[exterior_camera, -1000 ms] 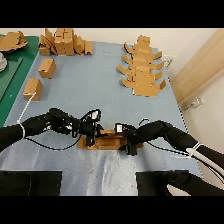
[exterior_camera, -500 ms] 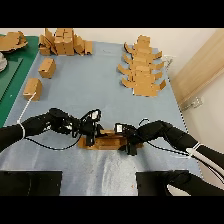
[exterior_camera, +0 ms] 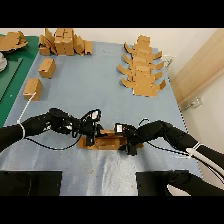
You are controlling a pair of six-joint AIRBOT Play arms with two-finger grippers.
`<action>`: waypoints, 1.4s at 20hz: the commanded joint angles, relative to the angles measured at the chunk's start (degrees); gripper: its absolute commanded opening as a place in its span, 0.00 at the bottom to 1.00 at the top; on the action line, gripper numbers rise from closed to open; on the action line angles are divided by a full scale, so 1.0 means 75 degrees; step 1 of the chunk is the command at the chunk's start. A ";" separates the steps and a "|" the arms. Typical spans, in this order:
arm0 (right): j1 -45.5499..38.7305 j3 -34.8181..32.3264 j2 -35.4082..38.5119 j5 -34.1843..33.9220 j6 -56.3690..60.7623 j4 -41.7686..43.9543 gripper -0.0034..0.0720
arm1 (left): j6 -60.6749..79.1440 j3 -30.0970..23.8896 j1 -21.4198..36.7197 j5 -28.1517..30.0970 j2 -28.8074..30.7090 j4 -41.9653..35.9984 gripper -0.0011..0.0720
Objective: Fold the box.
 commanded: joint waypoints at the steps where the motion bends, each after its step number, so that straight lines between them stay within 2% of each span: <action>1: -0.0006 -0.0006 -0.0003 -0.0003 0.0000 -0.0055 0.53 | -0.0277 0.0003 0.0015 0.0315 0.0052 0.0017 0.04; 3: -0.0006 -0.0006 -0.0003 -0.0009 0.0003 -0.0055 0.53 | -0.0778 0.0003 0.0015 0.0530 0.0236 0.0356 0.04; 4: -0.0006 -0.0006 -0.0003 -0.0006 0.0000 -0.0055 0.53 | -0.1067 0.0003 0.0015 0.0621 0.0385 0.0691 0.24; 5: -0.0006 -0.0006 -0.0003 -0.0006 0.0003 -0.0055 0.53 | -0.1772 0.0003 0.0017 0.0766 0.0539 0.0941 0.49; 6: -0.0006 -0.0006 -0.0003 -0.0006 0.0003 -0.0058 0.53 | -0.2760 0.0003 0.0038 0.0886 0.0720 0.1268 0.55; 7: -0.0006 -0.0006 -0.0003 -0.0006 0.0003 -0.0055 0.53 | -0.3483 0.0003 0.0067 0.0874 0.0906 0.1746 0.55; 10: -0.0006 -0.0006 -0.0003 -0.0006 0.0003 -0.0058 0.53 | -0.5485 0.0003 0.0157 0.0726 0.1620 0.4109 0.55; 13: -0.0006 -0.0006 -0.0003 -0.0006 0.0000 -0.0061 0.53 | -0.7717 0.0003 0.0163 -0.0216 0.2602 0.6642 0.54; 14: -0.0006 -0.0006 -0.0003 -0.0006 0.0000 -0.0061 0.53 | -0.8795 0.0003 0.0160 -0.0831 0.2970 0.7085 0.25; 15: -0.0006 -0.0006 -0.0003 -0.0009 0.0000 -0.0058 0.53 | -0.9786 0.0000 0.0146 -0.1454 0.3255 0.7006 0.03; 17: -0.0003 -0.0006 -0.0003 -0.0006 0.0000 -0.0058 0.53 | -1.1788 -0.0006 -0.0085 -0.1743 0.3497 0.5712 0.03; 19: 0.0000 -0.0006 -0.0003 -0.0006 0.0000 -0.0058 0.53 | -1.1835 0.0003 -0.0463 -0.1469 0.3308 0.4118 0.03; 22: 0.0000 -0.0006 -0.0003 -0.0003 0.0000 -0.0058 0.53 | -1.1908 0.0274 -0.0460 -0.0603 0.2183 0.2637 0.03; 24: 0.0000 -0.0006 -0.0003 -0.0006 0.0003 -0.0058 0.53 | -1.1529 0.0682 -0.0178 -0.0530 0.1271 0.1880 0.03; 28: 0.0000 -0.0006 -0.0003 -0.0006 0.0000 -0.0055 0.53 | -1.1450 0.1527 0.0160 -0.0338 -0.0082 0.1501 0.03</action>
